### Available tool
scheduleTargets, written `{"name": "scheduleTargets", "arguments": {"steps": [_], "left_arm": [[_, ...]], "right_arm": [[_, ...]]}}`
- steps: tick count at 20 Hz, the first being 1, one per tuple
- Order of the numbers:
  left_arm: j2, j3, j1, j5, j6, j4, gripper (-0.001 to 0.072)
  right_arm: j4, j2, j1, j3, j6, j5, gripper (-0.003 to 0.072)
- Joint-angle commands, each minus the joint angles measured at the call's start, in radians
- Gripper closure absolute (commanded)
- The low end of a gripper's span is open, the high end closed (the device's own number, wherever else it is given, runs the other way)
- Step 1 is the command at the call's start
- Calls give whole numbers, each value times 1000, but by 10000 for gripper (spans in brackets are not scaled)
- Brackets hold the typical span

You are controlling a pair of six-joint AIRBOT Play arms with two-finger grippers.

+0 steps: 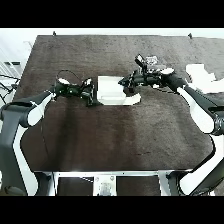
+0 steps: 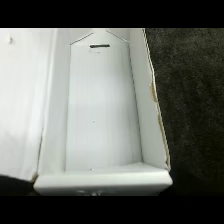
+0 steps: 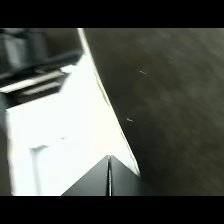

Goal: Fold the box and place the chain.

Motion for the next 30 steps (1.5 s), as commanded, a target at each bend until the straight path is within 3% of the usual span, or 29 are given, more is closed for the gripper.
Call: {"name": "scheduleTargets", "arguments": {"steps": [1,4,13,17,18,19,21,23,24,30], "left_arm": [[0,1,0,0,0,0,412],[0,1,0,0,0,0,412],[0,1,0,0,0,0,412],[0,1,0,0,0,0,412],[0,1,0,0,0,0,412],[0,1,0,0,0,0,412],[0,1,0,0,0,0,412],[0,1,0,0,0,0,412],[0,1,0,0,0,0,412],[0,1,0,0,0,0,412]], "right_arm": [[-76,-27,2,5,69,-63,675],[-149,-54,2,21,122,-62,675],[-182,-51,19,66,122,-44,674],[-220,32,9,101,122,29,673],[-282,64,6,101,123,48,628],[-355,96,1,101,130,73,518],[-492,137,-4,101,133,123,138],[-598,140,-6,98,132,146,134],[-621,138,-5,88,119,146,89],[-622,84,19,49,31,133,72]]}}
